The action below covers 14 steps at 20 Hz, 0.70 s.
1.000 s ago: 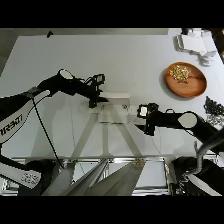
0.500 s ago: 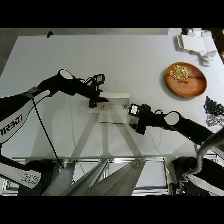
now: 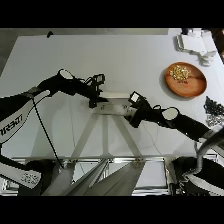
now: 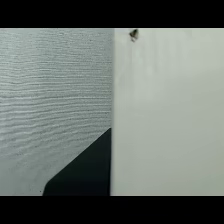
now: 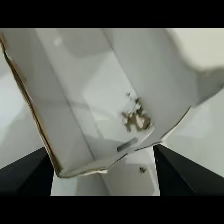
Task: Fold the box and place the chain.
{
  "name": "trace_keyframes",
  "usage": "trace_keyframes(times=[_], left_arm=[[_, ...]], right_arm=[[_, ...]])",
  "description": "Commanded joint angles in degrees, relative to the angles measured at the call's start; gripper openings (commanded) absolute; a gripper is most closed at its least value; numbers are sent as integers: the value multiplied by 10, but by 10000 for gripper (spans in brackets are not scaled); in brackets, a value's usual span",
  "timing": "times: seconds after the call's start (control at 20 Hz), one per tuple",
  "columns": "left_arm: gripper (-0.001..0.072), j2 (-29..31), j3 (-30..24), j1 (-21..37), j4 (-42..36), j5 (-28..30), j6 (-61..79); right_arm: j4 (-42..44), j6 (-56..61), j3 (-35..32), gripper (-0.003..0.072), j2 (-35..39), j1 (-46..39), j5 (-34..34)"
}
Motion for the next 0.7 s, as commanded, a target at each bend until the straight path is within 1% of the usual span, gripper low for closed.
trace_keyframes(times=[0.0, 0.05, 0.15, 0.25, 0.35, 0.5, 0.65], left_arm=[[7, 0, 0, 0, 0, 0, 0], [7, 0, 0, 0, 0, 0, 0], [7, 0, 0, 0, 0, 0, 0], [7, 0, 0, 0, 0, 0, 0], [7, 0, 0, 0, 0, 0, 0], [7, 0, 0, 0, 0, 0, 0], [7, 0, 0, 0, 0, 0, 0]], right_arm=[[-17, 62, 25, 653, -17, 1, 5], [-49, 99, 29, 653, -25, -2, 21], [-123, 149, 44, 652, -43, -18, 79], [-176, 153, 69, 652, -59, -42, 124], [-190, 144, 92, 653, -66, -64, 132], [-189, 101, 119, 653, -66, -94, 136], [-180, 47, 128, 653, -73, -104, 165]])
